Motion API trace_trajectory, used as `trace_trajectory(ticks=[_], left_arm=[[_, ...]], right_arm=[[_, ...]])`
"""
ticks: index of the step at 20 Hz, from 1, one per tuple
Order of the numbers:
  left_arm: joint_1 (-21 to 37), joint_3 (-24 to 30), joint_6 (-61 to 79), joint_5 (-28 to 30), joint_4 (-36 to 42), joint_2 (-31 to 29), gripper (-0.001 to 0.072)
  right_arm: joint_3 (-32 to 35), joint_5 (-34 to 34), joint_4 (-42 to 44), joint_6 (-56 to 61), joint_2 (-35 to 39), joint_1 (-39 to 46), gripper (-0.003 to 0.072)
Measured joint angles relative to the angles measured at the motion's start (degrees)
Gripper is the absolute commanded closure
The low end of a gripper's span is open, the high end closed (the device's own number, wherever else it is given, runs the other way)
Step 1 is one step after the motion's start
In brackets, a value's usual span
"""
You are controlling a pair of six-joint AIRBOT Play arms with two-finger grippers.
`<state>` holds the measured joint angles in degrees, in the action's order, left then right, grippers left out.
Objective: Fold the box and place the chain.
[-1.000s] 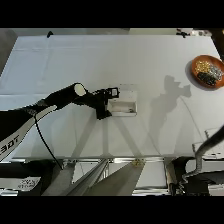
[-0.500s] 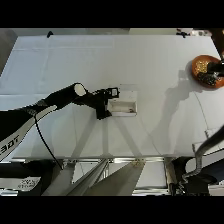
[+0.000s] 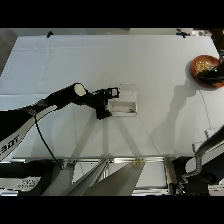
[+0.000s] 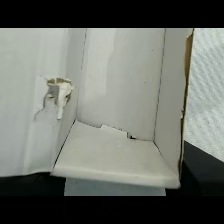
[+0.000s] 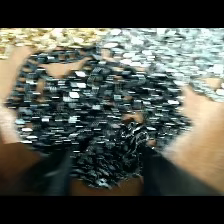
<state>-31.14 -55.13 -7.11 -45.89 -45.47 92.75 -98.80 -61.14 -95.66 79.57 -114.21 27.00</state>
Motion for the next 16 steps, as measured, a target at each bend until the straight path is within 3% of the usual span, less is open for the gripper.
trace_trajectory(ticks=[3,11,16], left_arm=[[0.0,0.0,0.0,0.0,0.0,0.0,0.0498],[0.0,0.0,0.0,0.0,0.0,0.0,0.0498],[0.0,0.0,0.0,0.0,0.0,0.0,0.0498]], right_arm=[[0.0,-0.2,1.6,-0.6,-0.6,0.0,0.0675],[0.3,-3.1,4.4,-1.0,0.5,0.2,0.0675],[0.2,-3.6,7.1,-3.0,8.8,0.1,0.0675]])
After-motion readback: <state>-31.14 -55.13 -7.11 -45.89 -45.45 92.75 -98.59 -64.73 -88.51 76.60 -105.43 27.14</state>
